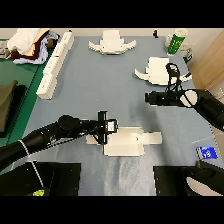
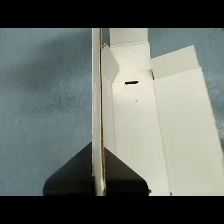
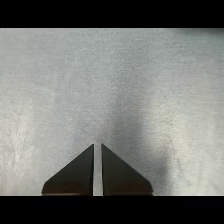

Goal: Fold the box.

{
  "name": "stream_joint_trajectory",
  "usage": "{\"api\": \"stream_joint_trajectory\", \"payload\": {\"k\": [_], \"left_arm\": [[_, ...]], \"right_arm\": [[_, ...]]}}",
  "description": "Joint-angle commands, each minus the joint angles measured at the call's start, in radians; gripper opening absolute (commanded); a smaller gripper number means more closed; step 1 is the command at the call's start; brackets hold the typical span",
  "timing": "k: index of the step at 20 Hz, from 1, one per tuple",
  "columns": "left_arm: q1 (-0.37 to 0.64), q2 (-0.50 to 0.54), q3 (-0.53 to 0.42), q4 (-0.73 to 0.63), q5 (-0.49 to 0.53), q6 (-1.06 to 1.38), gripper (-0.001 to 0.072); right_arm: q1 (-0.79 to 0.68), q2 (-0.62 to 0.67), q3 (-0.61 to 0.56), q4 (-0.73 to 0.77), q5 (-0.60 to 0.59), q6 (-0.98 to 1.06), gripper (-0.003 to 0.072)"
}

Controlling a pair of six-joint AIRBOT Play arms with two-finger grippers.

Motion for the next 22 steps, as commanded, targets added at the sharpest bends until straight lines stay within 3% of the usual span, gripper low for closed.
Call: {"api": "stream_joint_trajectory", "payload": {"k": [1,7,12,17,20,22], "left_arm": [[-0.003,-0.005,-0.019,-0.018,0.026,0.015,0.0008],[-0.003,-0.018,-0.014,-0.017,0.026,0.014,0.0011],[0.062,-0.012,0.061,0.002,0.010,0.014,0.0012],[0.196,-0.045,0.146,0.089,-0.179,-0.039,0.0012],[0.215,-0.100,0.154,0.238,-0.275,-0.164,0.0012],[0.215,-0.129,0.154,0.251,-0.340,-0.208,0.0013]], "right_arm": [[0.000,0.000,0.001,0.000,-0.004,0.000,0.0068],[0.000,0.000,0.001,0.002,-0.007,0.000,0.0068],[0.000,0.000,0.001,0.008,-0.007,0.000,0.0068],[0.000,0.000,0.001,0.012,-0.012,0.000,0.0068],[0.000,0.000,0.001,0.023,-0.025,0.000,0.0068],[0.000,0.000,0.001,0.024,-0.031,0.000,0.0068]]}}
